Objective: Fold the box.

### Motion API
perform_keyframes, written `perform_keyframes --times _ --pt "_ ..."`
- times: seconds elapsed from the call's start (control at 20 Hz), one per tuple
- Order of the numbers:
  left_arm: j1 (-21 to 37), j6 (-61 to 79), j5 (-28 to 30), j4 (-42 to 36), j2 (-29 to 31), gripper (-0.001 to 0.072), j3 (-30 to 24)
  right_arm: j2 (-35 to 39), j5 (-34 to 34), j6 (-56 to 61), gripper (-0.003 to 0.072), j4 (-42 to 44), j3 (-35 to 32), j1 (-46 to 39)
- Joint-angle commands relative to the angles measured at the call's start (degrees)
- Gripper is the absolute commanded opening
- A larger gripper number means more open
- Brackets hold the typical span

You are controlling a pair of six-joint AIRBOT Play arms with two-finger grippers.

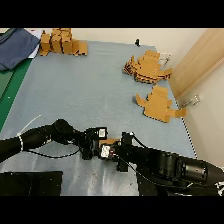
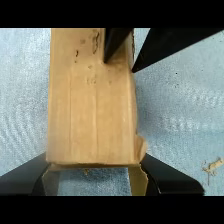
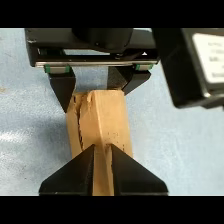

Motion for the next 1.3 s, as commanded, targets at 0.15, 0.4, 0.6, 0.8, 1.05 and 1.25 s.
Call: perform_keyframes --times 0.15,0.4,0.6,0.8,1.05,1.25 --pt "0.0 0.0 0.0 0.0 0.0 0.0426 0.0 -0.1 -0.1 -0.7 0.0163 2.0 0.0 0.1" --pt "0.0 0.0 0.0 0.0 0.0 0.0426 0.0 -0.5 0.0 -0.7 0.0163 1.5 0.0 0.0" --pt "0.0 0.0 0.0 0.0 0.0 0.0426 0.0 -0.3 0.0 -0.6 0.0163 -1.3 0.0 0.0" --pt "0.0 0.0 0.0 0.0 0.0 0.0426 0.0 -0.3 0.0 -0.6 0.0162 -1.5 0.0 0.0" --pt "0.0 0.0 0.0 0.0 0.0 0.0426 0.0 -1.0 0.0 -0.6 0.0156 -1.3 0.0 0.0" --pt "0.0 0.0 0.0 0.0 0.0 0.0426 0.0 -1.8 0.4 -0.6 0.0156 -1.2 0.0 0.1"
